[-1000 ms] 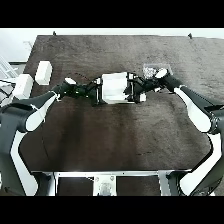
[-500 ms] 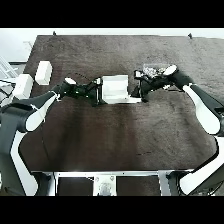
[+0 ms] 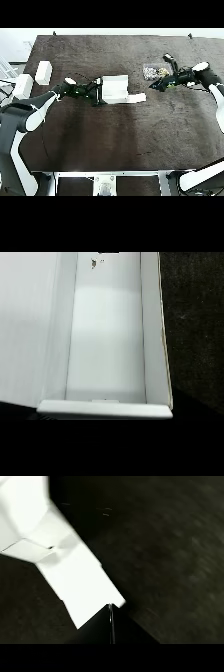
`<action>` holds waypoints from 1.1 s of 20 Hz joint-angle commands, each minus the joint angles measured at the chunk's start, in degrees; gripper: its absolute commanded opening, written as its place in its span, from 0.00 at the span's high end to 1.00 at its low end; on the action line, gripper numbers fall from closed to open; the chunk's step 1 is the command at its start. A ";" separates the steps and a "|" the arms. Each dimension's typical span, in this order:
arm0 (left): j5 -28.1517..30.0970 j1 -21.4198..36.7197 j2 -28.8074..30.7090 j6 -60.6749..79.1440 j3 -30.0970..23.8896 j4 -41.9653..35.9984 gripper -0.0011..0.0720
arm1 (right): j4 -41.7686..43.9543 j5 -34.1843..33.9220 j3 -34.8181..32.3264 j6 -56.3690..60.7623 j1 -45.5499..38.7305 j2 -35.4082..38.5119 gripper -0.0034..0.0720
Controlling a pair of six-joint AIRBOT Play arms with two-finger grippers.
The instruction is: Fold the box and place the chain.
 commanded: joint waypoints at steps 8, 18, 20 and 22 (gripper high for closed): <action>-0.02 -0.04 0.00 0.00 0.00 0.00 0.26 | 0.46 -2.34 -1.33 22.45 -1.29 -7.87 0.94; -0.02 -0.04 0.02 0.00 0.00 0.00 0.26 | 0.83 0.79 -1.25 24.83 7.87 -8.90 0.94; 0.00 -0.04 0.00 0.00 0.00 0.00 0.26 | 1.42 0.79 -1.22 24.81 8.79 -7.15 0.94; 0.00 -0.04 0.00 0.00 0.00 0.00 0.26 | 1.46 0.79 -1.25 24.87 9.75 -5.27 0.94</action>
